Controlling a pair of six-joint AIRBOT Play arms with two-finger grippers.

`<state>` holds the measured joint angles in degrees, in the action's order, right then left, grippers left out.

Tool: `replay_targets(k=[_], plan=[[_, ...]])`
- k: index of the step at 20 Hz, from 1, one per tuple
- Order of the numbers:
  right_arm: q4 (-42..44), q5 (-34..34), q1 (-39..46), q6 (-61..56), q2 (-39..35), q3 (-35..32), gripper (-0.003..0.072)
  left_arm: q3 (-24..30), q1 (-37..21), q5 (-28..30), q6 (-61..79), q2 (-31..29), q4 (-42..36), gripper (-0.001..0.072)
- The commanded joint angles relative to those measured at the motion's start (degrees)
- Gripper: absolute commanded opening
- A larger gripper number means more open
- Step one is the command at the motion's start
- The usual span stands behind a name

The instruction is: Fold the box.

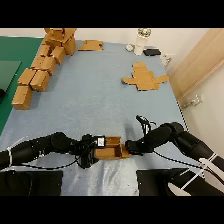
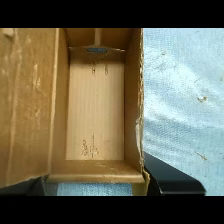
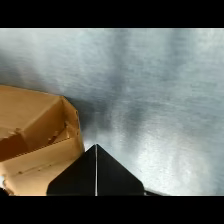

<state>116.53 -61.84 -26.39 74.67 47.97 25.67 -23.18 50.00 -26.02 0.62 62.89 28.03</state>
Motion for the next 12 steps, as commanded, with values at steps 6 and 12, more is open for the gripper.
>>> replay_targets(k=[6,12], plan=[[3.1,-0.1,-5.5,0.3,-0.8,4.0,0.0217,0.0,0.0,0.0,0.0,0.0,0.0,0.0479],[2.4,1.4,-6.5,-0.2,-0.8,4.0,0.0243,0.0,0.0,0.0,0.0,0.0,0.0,0.048]])
